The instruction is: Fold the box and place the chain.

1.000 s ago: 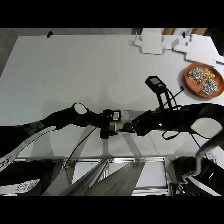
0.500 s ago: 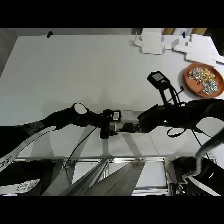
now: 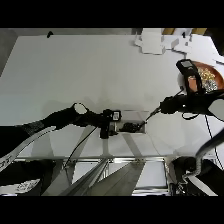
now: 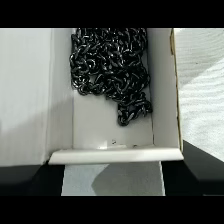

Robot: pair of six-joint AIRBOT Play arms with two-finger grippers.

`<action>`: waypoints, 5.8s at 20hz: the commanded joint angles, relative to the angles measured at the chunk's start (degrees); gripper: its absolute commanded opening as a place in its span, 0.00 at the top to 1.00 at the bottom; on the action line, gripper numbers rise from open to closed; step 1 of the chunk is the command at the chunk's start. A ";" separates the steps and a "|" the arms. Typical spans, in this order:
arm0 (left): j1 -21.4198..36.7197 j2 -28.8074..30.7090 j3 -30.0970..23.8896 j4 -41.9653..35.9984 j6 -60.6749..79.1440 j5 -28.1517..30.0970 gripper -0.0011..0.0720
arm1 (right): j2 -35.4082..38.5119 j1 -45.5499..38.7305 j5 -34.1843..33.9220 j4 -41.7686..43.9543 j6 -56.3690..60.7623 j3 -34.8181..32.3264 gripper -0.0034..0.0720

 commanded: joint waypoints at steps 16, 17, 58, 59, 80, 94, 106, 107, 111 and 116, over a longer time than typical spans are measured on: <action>0.04 0.02 -0.02 0.02 0.02 0.02 0.61 | -23.91 -2.05 -8.17 7.15 -1.16 -5.60 0.67; 0.04 0.02 -0.02 0.02 0.00 0.00 0.61 | -24.35 -2.05 -8.90 7.15 -1.05 -5.60 0.67; 0.04 0.02 -0.02 0.02 0.00 0.02 0.61 | -28.15 -8.07 -13.29 5.18 -1.55 -5.55 0.92; 0.04 0.02 -0.02 0.00 0.00 0.02 0.61 | -27.76 -8.07 -12.81 5.16 -2.49 -5.53 0.93; 0.04 0.02 -0.02 0.02 0.00 0.00 0.61 | 5.95 -8.04 -3.58 2.21 -5.66 -5.53 0.93; 0.04 0.02 -0.02 0.00 0.00 0.00 0.61 | 12.81 -8.00 5.81 33.86 -22.32 -5.53 0.93; 0.04 0.02 -0.02 0.02 0.02 0.02 0.61 | 7.96 14.95 -10.73 26.67 -12.07 -5.57 0.93; 0.04 0.02 -0.02 0.02 0.00 0.02 0.61 | 6.21 16.28 -11.10 24.22 -10.54 -5.57 0.93; 0.04 0.02 -0.02 0.00 0.00 0.00 0.61 | -0.98 17.11 -12.72 21.42 -8.44 -5.57 0.93; 0.04 0.02 -0.02 0.02 0.02 0.02 0.61 | -4.98 16.09 -12.15 19.47 -8.52 -4.83 0.78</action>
